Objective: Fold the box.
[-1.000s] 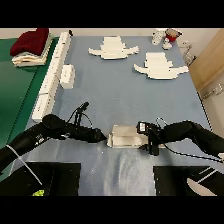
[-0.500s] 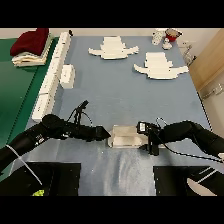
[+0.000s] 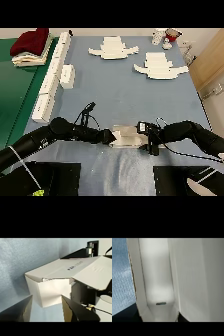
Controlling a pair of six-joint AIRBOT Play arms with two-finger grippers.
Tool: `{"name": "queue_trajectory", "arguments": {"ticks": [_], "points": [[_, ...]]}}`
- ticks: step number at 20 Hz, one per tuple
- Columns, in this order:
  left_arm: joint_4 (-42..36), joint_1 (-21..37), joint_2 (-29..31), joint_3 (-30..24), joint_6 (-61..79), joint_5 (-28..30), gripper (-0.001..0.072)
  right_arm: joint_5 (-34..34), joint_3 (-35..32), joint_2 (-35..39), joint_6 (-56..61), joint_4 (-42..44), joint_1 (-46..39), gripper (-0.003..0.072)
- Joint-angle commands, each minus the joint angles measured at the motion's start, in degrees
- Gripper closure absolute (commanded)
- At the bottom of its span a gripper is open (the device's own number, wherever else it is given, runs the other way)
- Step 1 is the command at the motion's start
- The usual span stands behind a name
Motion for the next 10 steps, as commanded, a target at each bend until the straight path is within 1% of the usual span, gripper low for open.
{"name": "queue_trajectory", "arguments": {"ticks": [1, 3, 5, 10], "points": [[15.7, -5.0, -0.7, 3.5, -17.0, 3.2, 0.018, 0.0, 0.0, 0.0, 0.0, 0.0, 0.0, 0.0222], [24.4, -7.7, -2.0, 6.4, -26.8, 2.8, 0.0181, 0.0, 0.0, 0.0, 0.0, 0.0, 0.0, 0.0222], [28.5, -10.4, -4.0, 9.1, -32.2, 1.5, 0.0181, 0.0, 0.0, 0.0, 0.0, 0.0, 0.0, 0.0223], [40.5, -14.9, -10.6, 16.1, -48.7, -4.9, 0.0181, 0.0, 0.0, 0.0, 0.0, 0.0, 0.0, 0.0222]]}}
